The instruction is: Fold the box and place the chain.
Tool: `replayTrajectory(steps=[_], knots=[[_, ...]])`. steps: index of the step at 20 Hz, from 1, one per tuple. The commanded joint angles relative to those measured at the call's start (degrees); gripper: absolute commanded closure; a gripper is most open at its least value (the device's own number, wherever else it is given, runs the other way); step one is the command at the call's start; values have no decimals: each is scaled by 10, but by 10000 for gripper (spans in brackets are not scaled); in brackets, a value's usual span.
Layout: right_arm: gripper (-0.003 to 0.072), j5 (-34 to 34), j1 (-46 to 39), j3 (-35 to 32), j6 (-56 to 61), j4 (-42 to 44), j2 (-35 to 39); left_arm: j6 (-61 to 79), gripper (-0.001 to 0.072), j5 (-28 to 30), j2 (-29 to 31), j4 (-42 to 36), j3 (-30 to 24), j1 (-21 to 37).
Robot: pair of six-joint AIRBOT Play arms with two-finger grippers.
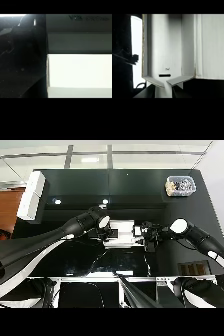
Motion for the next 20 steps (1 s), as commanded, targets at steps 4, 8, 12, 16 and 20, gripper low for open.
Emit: replayTrajectory(steps=[4, 8, 12, 16, 20], knots=[[440, -37, 37, 0, -1, 108, -26, 0, 684, 0, 0, 0, 0, 0], [385, -37, 29, 0, 39, 93, -28, 0, 684, -1, 0, 0, 0, 0], [422, -17, 29, 0, 71, 89, -28, 0, 684, 0, 0, 0, 0, 0], [664, -4, 21, 0, 130, 66, -23, 0, 684, 0, 0, 0, 0, 0], [664, 115, -54, 30, 429, -53, 38, 0, 684, 2, 0, 0, 0, 0]])
